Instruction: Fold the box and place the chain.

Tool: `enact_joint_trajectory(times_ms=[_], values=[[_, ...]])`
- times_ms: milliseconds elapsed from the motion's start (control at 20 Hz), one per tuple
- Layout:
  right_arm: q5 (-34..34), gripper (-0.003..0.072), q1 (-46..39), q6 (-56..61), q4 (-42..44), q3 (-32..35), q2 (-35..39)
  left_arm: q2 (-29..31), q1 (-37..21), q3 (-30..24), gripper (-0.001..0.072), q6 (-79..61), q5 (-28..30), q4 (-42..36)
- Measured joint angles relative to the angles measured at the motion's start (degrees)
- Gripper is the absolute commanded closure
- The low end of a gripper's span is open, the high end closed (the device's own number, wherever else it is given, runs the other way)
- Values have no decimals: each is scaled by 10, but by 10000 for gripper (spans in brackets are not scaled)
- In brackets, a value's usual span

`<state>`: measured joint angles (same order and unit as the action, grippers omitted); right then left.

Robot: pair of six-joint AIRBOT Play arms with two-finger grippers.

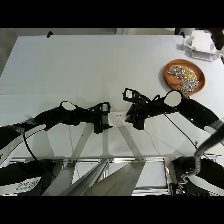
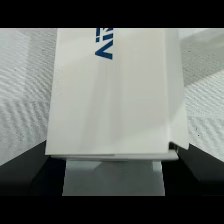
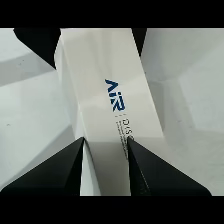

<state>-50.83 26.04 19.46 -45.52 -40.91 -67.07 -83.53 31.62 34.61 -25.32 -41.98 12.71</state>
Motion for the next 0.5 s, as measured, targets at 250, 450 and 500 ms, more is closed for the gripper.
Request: enact_joint_trajectory(times_ms=[250, 450, 500], values=[[12, 426, 3, 3, 5, 2, 2, 0, 0, 0, 300, 0, 0, 0], [18, 426, 4, 4, 8, 2, 12, 0, 0, 0, 300, -1, 0, 1], [19, 426, 4, 4, 8, 2, 15, 0, 0, 0, 300, -1, -1, 1]])
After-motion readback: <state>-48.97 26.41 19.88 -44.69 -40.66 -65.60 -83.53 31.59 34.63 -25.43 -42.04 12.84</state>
